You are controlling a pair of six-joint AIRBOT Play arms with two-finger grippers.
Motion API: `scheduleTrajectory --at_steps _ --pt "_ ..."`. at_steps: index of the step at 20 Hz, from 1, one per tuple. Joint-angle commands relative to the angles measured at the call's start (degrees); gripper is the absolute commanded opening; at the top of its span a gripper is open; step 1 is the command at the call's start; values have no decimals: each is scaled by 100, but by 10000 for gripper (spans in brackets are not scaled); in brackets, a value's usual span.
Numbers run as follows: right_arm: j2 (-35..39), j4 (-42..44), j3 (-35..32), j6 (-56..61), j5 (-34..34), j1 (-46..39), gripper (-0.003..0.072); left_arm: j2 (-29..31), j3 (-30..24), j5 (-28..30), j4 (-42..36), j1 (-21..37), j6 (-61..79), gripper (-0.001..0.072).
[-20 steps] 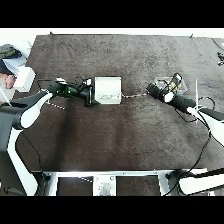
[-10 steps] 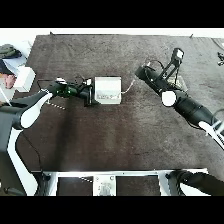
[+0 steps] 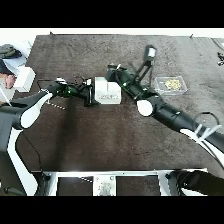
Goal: Fold the box and place the chain.
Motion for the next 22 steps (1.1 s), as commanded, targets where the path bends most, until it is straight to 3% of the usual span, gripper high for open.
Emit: scheduleTrajectory --at_steps 1,3,5,8,12,15,19,22 --pt "-522 11 122 120 105 232 -10 -2 0 2 0 2 0 286" --pt "-673 7 122 118 485 129 19 -2 0 -2 0 2 0 286" --pt "-627 -37 120 114 1016 -122 389 -2 0 2 0 2 0 286" --pt "-297 -109 68 -149 1928 -726 377 -2 0 0 0 2 0 286" --pt "542 -358 -710 -188 2413 -1762 377 -2 0 2 0 2 0 286" --pt "708 -348 -1233 -184 2874 -2686 378 -2 0 0 0 2 0 286" --pt "529 -332 -1519 -186 2874 -3552 377 -2 0 2 0 2 0 286" --pt "59 -144 -1512 -186 2409 -3759 378 -2 0 2 0 2 0 286"
